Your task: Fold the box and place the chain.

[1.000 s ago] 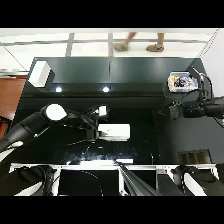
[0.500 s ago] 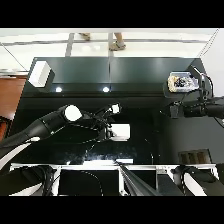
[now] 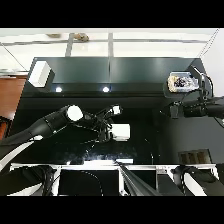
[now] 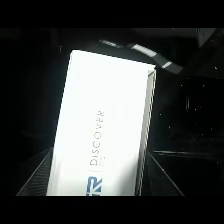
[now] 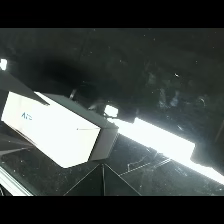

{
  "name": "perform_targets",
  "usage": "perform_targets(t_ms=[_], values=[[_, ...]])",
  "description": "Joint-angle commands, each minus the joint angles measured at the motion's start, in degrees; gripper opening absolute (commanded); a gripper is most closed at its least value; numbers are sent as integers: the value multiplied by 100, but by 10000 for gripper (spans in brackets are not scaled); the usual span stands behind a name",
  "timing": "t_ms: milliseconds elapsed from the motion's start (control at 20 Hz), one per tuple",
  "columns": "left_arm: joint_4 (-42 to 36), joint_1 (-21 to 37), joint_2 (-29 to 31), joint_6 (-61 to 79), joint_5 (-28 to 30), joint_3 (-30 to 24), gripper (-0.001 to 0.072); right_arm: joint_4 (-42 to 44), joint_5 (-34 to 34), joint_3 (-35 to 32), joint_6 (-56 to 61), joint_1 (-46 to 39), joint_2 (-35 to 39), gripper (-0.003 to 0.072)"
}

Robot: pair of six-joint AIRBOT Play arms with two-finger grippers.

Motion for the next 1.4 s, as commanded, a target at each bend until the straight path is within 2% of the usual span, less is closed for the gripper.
perform_targets(t_ms=[0, 300, 500, 650, 700, 800, 850, 950, 1050, 1200, 1350], values=[[4, -15, -76, 0, -50, 4, 711, 2, 0, 4, 2, 0, 4, 5], [55, -87, -289, 46, 175, 4, 713, 2, -4, 4, 2, 0, 4, 5], [455, -516, -422, 216, 874, 2, 714, 2, -20, 4, 2, 0, 4, 6], [710, -734, -516, 210, 911, 2, 704, 0, -17, 4, 2, 0, 4, 6], [728, -754, -501, 210, 826, 7, 656, 2, -17, 4, 2, 0, 4, 5], [920, -728, -457, -33, 404, 96, 357, 2, -17, 4, 4, 0, 4, 6], [1056, -673, -409, -433, 208, 155, 337, 2, -15, 4, 4, 0, 4, 6], [1541, -382, -168, -1434, -46, 181, 336, 2, 11, 4, 7, 0, 4, 6], [2249, 144, 144, -2413, -411, 181, 330, 4, 9, 4, 4, 0, 4, 6], [3276, 1384, 614, -3591, -1257, 168, 330, 2, -2, 4, 4, 0, 4, 6], [3689, 3018, 1027, -4057, -1751, 101, 330, 2, -22, 4, 2, 0, 4, 6]])
